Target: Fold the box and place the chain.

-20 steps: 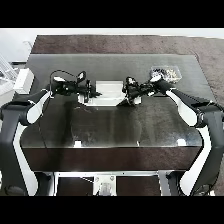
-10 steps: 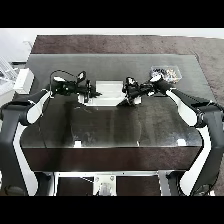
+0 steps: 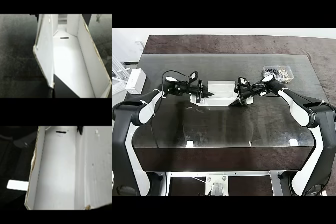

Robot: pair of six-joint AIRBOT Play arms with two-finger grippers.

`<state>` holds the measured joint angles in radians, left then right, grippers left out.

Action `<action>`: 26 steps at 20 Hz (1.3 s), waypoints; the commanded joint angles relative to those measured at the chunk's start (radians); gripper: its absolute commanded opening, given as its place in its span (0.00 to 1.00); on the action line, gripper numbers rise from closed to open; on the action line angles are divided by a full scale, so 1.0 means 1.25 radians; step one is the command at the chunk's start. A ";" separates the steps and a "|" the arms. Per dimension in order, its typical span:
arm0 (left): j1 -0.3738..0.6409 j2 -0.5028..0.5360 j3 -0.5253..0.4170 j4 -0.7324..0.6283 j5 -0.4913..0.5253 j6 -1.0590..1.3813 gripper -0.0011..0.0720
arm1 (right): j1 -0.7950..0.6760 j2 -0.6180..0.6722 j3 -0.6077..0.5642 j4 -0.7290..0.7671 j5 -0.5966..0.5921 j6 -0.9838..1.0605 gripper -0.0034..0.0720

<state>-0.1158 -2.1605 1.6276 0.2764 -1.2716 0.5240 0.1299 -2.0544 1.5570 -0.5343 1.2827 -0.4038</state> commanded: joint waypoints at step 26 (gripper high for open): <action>0.000 0.000 0.001 -0.018 -0.017 0.000 0.05 | 0.000 -0.001 0.000 0.000 0.001 0.000 0.82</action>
<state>-0.1154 -2.1612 1.6268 0.2653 -1.2903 0.5236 0.1303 -2.0544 1.5570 -0.5350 1.2831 -0.4038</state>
